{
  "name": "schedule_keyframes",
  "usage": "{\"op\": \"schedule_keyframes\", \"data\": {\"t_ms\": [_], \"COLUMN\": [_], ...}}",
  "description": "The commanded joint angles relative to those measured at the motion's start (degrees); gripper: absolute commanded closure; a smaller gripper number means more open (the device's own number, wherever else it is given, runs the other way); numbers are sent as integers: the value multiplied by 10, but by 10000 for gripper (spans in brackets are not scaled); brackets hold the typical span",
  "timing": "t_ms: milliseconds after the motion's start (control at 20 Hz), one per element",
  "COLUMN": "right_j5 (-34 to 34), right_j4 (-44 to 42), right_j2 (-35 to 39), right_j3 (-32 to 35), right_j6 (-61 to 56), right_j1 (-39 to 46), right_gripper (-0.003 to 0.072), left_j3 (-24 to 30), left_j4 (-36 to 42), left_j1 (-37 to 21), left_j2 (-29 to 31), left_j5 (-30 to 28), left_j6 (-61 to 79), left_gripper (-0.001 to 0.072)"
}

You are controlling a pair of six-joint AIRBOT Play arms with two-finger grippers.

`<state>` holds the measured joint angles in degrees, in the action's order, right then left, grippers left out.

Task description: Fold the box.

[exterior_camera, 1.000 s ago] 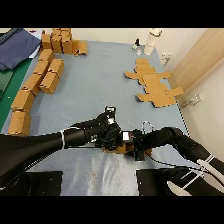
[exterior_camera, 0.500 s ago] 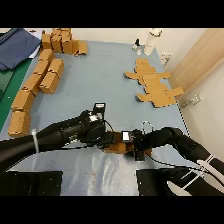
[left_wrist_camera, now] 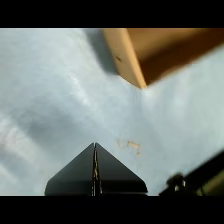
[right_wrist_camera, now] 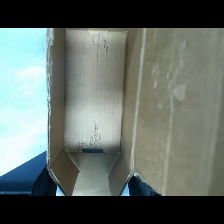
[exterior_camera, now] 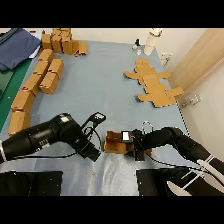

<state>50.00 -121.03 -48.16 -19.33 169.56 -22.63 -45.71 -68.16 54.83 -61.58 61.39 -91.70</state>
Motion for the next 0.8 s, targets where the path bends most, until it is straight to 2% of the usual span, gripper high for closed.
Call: {"op": "schedule_keyframes", "data": {"t_ms": [0,150,200,250,400,550,750], "right_j5": [0,0,0,0,0,0,0], "right_j4": [0,0,0,0,0,0,0], "right_j2": [0,0,0,0,0,0,0], "right_j3": [0,0,0,0,0,0,0], "right_j6": [0,0,0,0,0,0,0], "right_j1": [0,0,0,0,0,0,0], "right_gripper": [174,174,174,174,174,174,174], "left_j3": [49,56,56,56,56,55,50], "left_j4": [205,205,206,208,217,262,337], "left_j1": [-109,-189,-193,-191,-167,-138,-120], "left_j2": [5,-24,-31,-38,-60,-84,-118], "left_j5": [-5,-1,-21,-53,-120,-174,-178], "left_j6": [379,631,686,704,753,836,896], "left_gripper": [696,692,436,13,7,7,7]}}
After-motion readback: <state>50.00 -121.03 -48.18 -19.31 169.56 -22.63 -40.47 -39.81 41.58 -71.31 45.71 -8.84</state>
